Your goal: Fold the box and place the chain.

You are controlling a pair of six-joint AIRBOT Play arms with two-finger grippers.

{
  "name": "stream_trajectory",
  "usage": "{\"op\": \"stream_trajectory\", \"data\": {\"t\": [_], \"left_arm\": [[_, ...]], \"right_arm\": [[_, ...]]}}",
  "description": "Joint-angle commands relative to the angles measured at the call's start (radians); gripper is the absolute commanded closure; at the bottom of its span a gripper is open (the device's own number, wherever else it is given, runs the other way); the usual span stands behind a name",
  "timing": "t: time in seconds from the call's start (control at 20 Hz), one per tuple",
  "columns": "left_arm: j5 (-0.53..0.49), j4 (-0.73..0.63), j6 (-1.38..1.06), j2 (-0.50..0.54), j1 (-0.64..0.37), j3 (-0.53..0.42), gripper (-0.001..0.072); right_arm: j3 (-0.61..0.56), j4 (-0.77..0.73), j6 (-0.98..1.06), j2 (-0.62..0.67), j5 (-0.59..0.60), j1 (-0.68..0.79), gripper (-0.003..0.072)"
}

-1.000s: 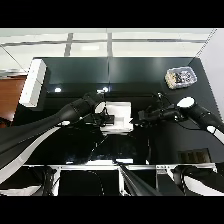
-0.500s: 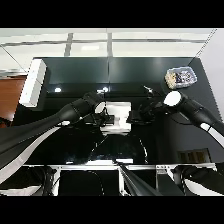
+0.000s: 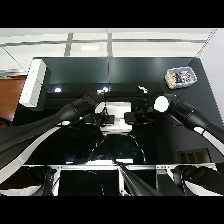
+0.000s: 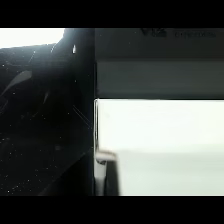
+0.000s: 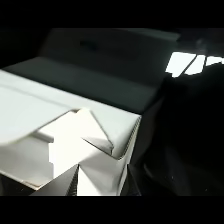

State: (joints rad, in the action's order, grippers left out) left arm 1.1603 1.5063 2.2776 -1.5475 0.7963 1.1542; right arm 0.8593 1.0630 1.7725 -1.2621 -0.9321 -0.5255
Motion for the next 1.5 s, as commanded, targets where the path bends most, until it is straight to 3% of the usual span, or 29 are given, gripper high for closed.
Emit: {"op": "stream_trajectory", "data": {"t": [0.0, 0.15, 0.2, 0.6, 0.8, 0.95, 1.0, 1.2, 1.25, 1.45], "left_arm": [[0.000, 0.000, 0.000, 0.000, -0.001, 0.001, 0.0681], [0.000, 0.000, 0.000, 0.000, -0.001, 0.001, 0.0681], [0.000, 0.000, 0.000, 0.000, -0.001, 0.001, 0.0681], [0.001, 0.000, 0.000, 0.000, -0.001, 0.001, 0.0681], [0.002, 0.000, 0.000, 0.000, -0.001, 0.001, 0.0681], [0.004, 0.000, 0.000, 0.000, -0.001, 0.001, 0.0681], [0.004, 0.000, 0.000, 0.000, -0.001, 0.001, 0.0681], [0.004, 0.000, 0.000, 0.000, -0.001, 0.001, 0.0681], [0.004, 0.000, 0.000, 0.000, -0.001, 0.001, 0.0681], [0.004, 0.000, 0.000, 0.000, -0.001, 0.001, 0.0681]], "right_arm": [[0.006, 0.072, 0.073, -0.019, 0.021, -0.028, 0.0350], [0.021, 0.077, 0.096, -0.068, 0.020, -0.050, 0.0352], [0.029, 0.085, 0.105, -0.083, 0.016, -0.057, 0.0389], [0.153, 0.360, 0.399, -0.176, -0.108, -0.166, 0.0389], [0.161, 0.397, 0.498, -0.180, -0.111, -0.200, 0.0390], [0.161, 0.397, 0.499, -0.180, -0.118, -0.200, 0.0628], [0.161, 0.397, 0.499, -0.180, -0.122, -0.200, 0.0667], [0.162, 0.396, 0.499, -0.180, -0.123, -0.200, 0.0662], [0.162, 0.391, 0.499, -0.180, -0.122, -0.200, 0.0543], [0.162, 0.388, 0.498, -0.181, -0.124, -0.200, 0.0516]]}}
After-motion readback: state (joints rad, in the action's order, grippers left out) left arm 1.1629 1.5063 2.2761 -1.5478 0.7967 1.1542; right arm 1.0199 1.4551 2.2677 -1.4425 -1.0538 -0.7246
